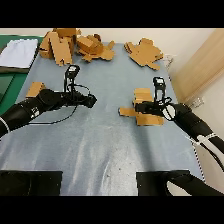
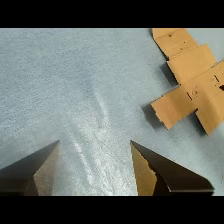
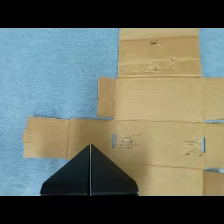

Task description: Fold the box.

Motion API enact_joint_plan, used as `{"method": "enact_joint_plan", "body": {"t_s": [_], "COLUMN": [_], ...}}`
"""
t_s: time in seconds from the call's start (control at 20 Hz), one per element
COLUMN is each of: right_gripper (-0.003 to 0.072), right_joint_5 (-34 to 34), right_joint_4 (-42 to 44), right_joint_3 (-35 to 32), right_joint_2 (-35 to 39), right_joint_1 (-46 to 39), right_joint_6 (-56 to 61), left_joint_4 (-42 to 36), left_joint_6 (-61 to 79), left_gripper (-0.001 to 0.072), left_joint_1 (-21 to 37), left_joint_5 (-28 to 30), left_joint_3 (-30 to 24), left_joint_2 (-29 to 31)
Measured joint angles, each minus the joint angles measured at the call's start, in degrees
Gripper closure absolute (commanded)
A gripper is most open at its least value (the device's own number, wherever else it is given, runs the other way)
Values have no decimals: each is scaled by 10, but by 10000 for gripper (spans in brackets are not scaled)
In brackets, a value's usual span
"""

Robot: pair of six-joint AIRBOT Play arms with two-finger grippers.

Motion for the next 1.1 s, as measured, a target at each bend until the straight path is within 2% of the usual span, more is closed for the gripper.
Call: {"method": "enact_joint_plan", "body": {"t_s": [0.3,0.45,0.55,0.6,0.65,0.9,1.1], "right_gripper": [681,508,464,358,345,338,339], "right_joint_5": [-4,10,27,41,58,152,222], "right_joint_4": [1,2,2,2,2,4,64], "right_joint_3": [-3,0,15,27,44,142,183], "right_joint_2": [3,3,3,3,3,-2,-45], "right_joint_1": [0,-8,-34,-54,-82,-272,-419], "right_joint_6": [1,4,17,23,26,22,-48], "left_joint_4": [0,0,0,0,0,0,0], "left_joint_6": [0,0,0,0,0,0,0], "left_gripper": [20,20,20,20,19,20,20], "left_joint_1": [0,0,0,0,0,0,0], "left_joint_5": [0,0,0,0,0,0,0], "left_joint_3": [0,0,0,0,0,0,0], "left_joint_2": [0,0,0,0,0,0,0]}}
